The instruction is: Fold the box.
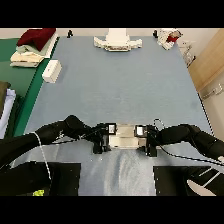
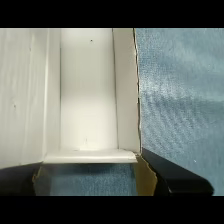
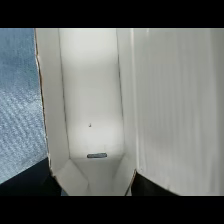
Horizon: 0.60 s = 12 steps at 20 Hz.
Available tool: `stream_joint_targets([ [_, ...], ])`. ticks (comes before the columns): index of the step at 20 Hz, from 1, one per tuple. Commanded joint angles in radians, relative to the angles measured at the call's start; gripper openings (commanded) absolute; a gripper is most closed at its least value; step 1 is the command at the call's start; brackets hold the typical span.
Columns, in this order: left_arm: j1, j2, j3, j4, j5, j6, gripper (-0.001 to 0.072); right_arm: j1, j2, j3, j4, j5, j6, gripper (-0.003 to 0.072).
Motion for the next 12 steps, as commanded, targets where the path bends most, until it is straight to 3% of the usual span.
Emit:
stream_joint_targets([
  [1,-0.005,0.000,0.000,-0.024,0.020,-0.001,0.0704,-0.001,0.000,0.000,0.000,0.000,0.000,0.0508],
  [3,-0.005,0.000,0.001,-0.033,0.024,-0.001,0.0703,-0.001,0.000,0.000,0.000,0.000,0.000,0.0509],
  [4,-0.005,-0.001,0.002,-0.033,0.023,-0.001,0.0628,-0.001,0.000,0.000,0.000,0.000,0.000,0.0509],
  [5,-0.005,-0.002,0.002,-0.032,0.019,-0.001,0.0504,-0.001,0.000,0.000,0.000,0.000,0.000,0.0508],
  [6,-0.005,-0.002,0.002,-0.032,0.020,-0.001,0.0476,-0.001,0.000,0.000,0.000,0.000,0.000,0.0509],
  [12,-0.005,-0.002,0.002,-0.032,0.019,-0.001,0.0477,-0.001,0.000,0.000,0.000,0.000,0.000,0.0508],
])
